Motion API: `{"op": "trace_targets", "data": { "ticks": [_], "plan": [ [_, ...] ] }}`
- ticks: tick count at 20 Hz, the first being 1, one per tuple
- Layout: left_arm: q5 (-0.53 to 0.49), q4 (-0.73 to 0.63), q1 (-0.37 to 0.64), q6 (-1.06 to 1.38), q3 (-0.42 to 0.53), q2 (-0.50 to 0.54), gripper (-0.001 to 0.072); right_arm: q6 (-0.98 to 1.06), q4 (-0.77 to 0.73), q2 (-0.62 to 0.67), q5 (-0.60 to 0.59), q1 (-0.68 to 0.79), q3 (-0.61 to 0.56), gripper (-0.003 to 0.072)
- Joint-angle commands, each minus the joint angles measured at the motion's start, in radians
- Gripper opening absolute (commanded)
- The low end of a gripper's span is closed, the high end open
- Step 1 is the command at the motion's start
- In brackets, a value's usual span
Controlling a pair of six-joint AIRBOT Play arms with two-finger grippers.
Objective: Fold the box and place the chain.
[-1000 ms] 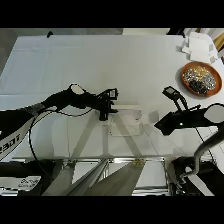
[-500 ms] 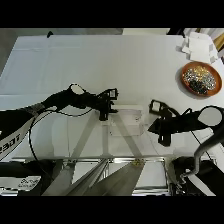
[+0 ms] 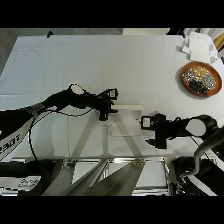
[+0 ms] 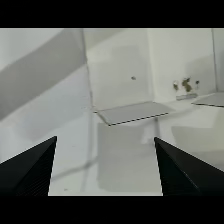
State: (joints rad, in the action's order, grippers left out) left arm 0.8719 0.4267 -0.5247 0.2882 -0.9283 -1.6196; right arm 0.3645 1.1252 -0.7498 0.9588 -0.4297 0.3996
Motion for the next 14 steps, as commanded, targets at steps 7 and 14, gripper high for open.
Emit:
{"op": "trace_targets", "data": {
  "ticks": [7, 14],
  "plan": [
    [0.0, 0.0, -0.001, 0.0, 0.0, 0.0, 0.0009, -0.006, 0.055, -0.002, -0.351, -0.183, -0.121, 0.0675],
    [0.0, 0.0, -0.001, 0.0, 0.0, 0.0, 0.0009, -0.003, 0.055, -0.08, -0.457, -0.209, -0.145, 0.0675]
  ]
}}
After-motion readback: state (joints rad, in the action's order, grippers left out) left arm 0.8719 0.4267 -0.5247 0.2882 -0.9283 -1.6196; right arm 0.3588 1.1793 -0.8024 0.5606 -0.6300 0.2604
